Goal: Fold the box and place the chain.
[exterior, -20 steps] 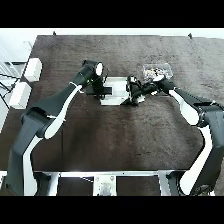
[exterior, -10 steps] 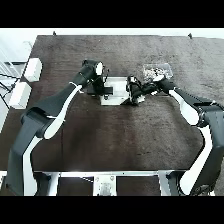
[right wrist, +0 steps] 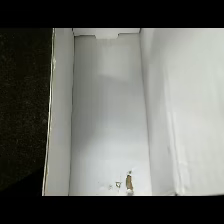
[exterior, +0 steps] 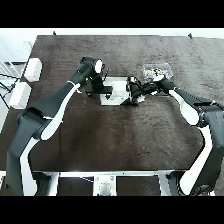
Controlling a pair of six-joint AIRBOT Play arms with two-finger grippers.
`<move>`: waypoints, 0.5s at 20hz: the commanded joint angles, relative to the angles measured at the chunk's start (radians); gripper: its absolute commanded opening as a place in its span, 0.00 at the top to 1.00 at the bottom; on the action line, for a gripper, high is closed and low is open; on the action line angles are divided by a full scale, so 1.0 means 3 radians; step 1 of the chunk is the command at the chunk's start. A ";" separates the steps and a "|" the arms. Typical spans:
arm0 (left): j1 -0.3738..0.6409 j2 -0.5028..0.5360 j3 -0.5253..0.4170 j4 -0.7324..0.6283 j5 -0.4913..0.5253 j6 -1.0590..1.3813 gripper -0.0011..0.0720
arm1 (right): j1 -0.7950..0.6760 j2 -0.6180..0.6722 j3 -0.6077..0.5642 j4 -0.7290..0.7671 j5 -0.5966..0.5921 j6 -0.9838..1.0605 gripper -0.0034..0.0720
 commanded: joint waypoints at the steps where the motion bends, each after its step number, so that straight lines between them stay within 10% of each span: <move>1: 0.0075 0.0221 -0.0001 0.0022 -0.0010 0.0184 0.00 | 0.0000 -0.0003 0.0000 0.0001 0.0001 -0.0001 0.30; 10: 0.0116 0.1007 -0.0003 0.0292 0.0462 0.1733 0.01 | 0.0001 -0.0003 0.0000 0.0000 0.0001 -0.0003 0.30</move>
